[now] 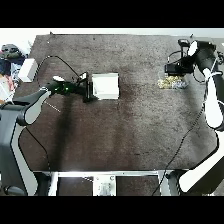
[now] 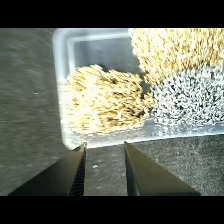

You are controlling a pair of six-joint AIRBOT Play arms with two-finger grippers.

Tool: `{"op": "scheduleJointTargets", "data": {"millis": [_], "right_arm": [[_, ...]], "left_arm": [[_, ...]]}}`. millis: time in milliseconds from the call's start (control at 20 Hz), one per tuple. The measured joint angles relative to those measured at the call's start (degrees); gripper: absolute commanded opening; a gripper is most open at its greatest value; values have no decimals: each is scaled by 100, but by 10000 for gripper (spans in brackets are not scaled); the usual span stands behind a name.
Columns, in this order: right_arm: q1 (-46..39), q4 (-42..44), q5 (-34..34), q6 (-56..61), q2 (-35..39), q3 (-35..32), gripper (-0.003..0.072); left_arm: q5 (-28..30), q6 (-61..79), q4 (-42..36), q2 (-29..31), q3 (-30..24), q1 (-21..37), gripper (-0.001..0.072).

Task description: Fold the box and place the chain.

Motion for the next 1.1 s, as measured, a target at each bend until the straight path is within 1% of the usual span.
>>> {"op": "scheduleJointTargets", "data": {"millis": [50,100,150,250,600,650,700,750,950,1100], "right_arm": [[-26,22,0,-26,-105,0,283],[-44,66,-4,-42,-214,0,225],[-48,87,-2,-46,-306,-2,215],[-72,166,-50,-66,-431,0,225],[-90,424,-205,-85,-704,0,222],[-90,428,-223,-85,-730,0,200],[-90,433,-223,-87,-748,0,41],[-90,442,-227,-87,-754,0,16],[-90,444,-236,-66,-752,0,11],[-87,442,-216,-42,-562,-2,10]], "left_arm": [[-2,0,0,0,0,0,299],[-2,0,2,0,0,0,299],[-2,-2,2,0,0,0,298],[0,-2,2,0,0,0,299],[-2,-2,2,0,0,0,299],[-2,-2,2,0,0,0,299],[0,-2,2,0,0,0,298],[0,-2,2,0,0,0,299],[-2,-2,0,0,0,0,299],[-2,-2,0,0,0,0,299]]}}
